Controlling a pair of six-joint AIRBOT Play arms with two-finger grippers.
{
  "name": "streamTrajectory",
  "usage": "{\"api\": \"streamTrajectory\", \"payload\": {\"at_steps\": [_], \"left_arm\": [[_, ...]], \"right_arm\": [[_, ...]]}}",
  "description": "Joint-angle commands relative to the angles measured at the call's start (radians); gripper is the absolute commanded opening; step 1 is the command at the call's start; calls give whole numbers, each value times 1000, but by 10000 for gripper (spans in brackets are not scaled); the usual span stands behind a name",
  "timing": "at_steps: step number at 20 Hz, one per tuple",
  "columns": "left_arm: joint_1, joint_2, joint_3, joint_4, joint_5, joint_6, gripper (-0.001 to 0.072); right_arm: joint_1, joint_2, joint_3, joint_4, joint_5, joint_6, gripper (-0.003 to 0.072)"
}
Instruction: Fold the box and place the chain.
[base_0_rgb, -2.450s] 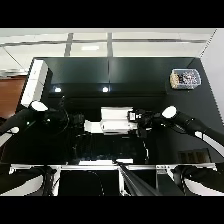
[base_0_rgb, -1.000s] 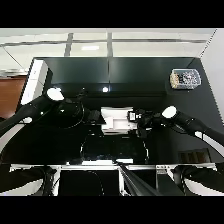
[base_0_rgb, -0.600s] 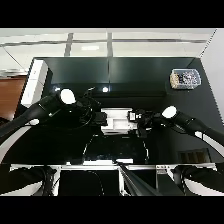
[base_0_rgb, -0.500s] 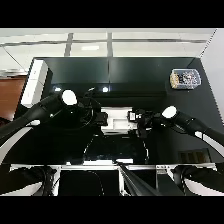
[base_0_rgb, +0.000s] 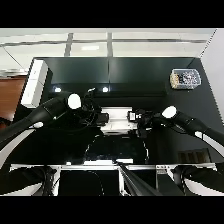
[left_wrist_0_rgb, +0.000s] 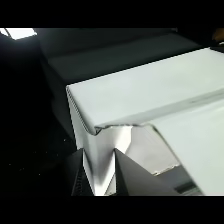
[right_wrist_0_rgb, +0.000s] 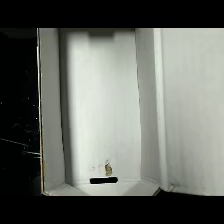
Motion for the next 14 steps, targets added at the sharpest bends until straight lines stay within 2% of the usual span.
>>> {"api": "streamTrajectory", "payload": {"at_steps": [1, 5, 9, 12, 14], "left_arm": [[-15, -10, 1, 36, 8, -64, 233], [-44, -44, 23, 91, -13, -126, 233], [-105, -96, 107, 233, -81, -259, 233], [-158, -148, 179, 283, -155, -336, 233], [-201, -154, 204, 378, -159, -441, 233]], "right_arm": [[0, 1, 0, 0, 0, 0, 127], [0, 0, 0, 0, 0, 0, 127], [0, 1, 0, 0, 0, 0, 127], [0, 1, 0, 0, 0, 0, 127], [0, 0, 0, 0, 0, 0, 127]]}}
